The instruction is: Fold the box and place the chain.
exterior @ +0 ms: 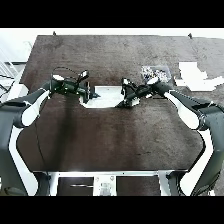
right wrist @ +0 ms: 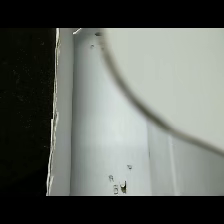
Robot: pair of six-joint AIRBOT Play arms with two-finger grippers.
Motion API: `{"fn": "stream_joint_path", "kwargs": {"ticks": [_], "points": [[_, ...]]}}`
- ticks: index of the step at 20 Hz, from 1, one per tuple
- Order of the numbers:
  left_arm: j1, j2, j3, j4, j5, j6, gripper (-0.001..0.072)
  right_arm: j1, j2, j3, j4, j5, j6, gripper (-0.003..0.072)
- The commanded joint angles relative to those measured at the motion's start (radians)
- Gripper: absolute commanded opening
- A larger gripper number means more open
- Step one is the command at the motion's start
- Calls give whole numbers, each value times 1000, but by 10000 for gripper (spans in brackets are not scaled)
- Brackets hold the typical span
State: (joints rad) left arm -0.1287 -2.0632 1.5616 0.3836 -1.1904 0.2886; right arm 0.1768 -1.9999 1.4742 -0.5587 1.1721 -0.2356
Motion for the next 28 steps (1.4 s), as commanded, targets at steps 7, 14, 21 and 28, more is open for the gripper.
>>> {"fn": "stream_joint_path", "kwargs": {"ticks": [7,14,21,28], "points": [[1,8,0,-50,-115,4,600,1,-1,0,0,0,0,578],[110,82,25,-58,-221,-18,598,1,-1,0,0,0,0,579],[136,142,48,-66,-346,-79,16,1,-1,0,0,0,0,579],[44,318,-163,64,-81,-134,12,1,-1,0,0,0,0,579]]}}
